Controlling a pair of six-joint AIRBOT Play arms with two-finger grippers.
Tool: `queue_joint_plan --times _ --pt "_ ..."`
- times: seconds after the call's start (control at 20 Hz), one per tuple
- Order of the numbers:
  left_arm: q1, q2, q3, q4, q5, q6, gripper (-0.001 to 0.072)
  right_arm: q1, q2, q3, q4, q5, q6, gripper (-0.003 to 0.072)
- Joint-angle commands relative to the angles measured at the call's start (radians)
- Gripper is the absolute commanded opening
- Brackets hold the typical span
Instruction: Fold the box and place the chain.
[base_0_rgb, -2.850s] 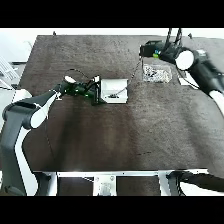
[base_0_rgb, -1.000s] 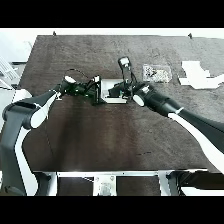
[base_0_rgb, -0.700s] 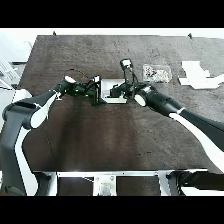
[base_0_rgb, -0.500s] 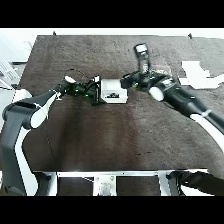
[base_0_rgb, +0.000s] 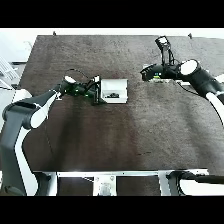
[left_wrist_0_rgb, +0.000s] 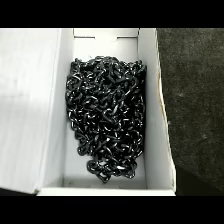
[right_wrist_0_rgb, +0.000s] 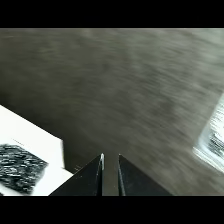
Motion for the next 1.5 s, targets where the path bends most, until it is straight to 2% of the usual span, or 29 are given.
queue_joint_plan --times 0.0,0.25,0.4,0.6,0.75,1.0,1.2,1.25,1.3,1.45 --pt "0.001 0.001 0.0 0.0 0.001 0.0 0.036 -0.047 -0.144 0.123 0.267 0.14 -0.307 0.0131" --pt "0.001 0.001 0.0 0.0 0.002 0.0 0.036 -0.002 -0.292 0.267 0.273 0.191 -0.34 0.013" --pt "0.001 0.001 0.0 0.0 0.002 0.0 0.036 0.021 -0.359 0.326 0.269 0.279 -0.341 0.0129" --pt "0.001 0.001 0.0 0.0 0.002 0.0 0.036 0.059 -0.375 0.328 0.171 0.399 -0.341 0.0129" --pt "0.001 0.001 0.0 0.0 0.002 0.0 0.036 0.082 -0.375 0.328 0.164 0.487 -0.342 0.013" --pt "0.001 0.001 0.0 0.0 0.002 0.0 0.036 0.092 -0.375 0.369 0.154 0.55 -0.342 0.0133" --pt "0.001 0.001 0.0 0.0 0.002 0.0 0.036 0.093 -0.375 0.382 0.156 0.557 -0.36 0.0184" --pt "0.001 0.001 0.0 0.0 0.002 0.0 0.036 0.094 -0.375 0.382 0.156 0.557 -0.362 0.0258" --pt "0.001 0.001 0.0 0.0 0.002 0.0 0.036 0.095 -0.375 0.382 0.156 0.557 -0.37 0.0282" --pt "0.001 0.001 0.0 0.0 0.002 0.0 0.036 0.108 -0.375 0.381 0.149 0.547 -0.406 0.0282"
